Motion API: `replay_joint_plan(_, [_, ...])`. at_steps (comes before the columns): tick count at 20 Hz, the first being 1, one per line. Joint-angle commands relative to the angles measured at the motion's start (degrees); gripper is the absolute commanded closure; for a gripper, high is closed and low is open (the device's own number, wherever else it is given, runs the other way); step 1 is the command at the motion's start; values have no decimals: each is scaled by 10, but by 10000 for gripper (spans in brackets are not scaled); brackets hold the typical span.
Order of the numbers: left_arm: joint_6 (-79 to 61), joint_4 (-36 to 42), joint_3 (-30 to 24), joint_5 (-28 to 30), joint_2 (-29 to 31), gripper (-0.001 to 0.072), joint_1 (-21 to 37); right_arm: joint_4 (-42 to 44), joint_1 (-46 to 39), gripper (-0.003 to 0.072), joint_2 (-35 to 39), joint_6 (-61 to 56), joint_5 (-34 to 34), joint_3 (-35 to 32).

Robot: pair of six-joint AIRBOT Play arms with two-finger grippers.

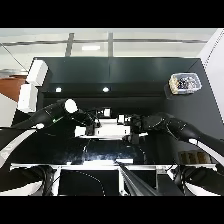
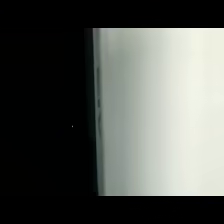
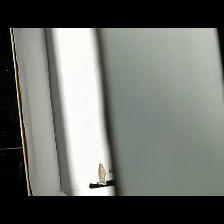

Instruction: Fold the box and place the chain.

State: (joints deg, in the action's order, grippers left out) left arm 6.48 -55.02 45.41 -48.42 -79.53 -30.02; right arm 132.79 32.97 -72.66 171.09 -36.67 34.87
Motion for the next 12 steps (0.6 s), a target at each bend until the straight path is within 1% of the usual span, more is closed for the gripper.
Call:
replay_joint_plan(1, [0,0,1,0,0,687,0,0,-5,-12,2,-5,-13,0])
replay_joint_plan(5, [0,0,1,0,0,686,0,0,-5,-11,2,-5,-14,0])
replay_joint_plan(6, [0,0,1,0,0,686,0,1,-4,10,2,-5,-13,0])
replay_joint_plan(7, [0,0,1,0,0,686,0,1,-3,115,1,-5,-13,0])
replay_joint_plan(9, [0,0,1,-1,0,686,0,2,1,114,1,-5,-12,0])
replay_joint_plan(11, [0,1,1,-2,0,681,0,2,3,215,1,-5,-11,0])
replay_joint_plan(12, [0,1,1,-2,0,681,0,2,3,215,1,-5,-10,0])
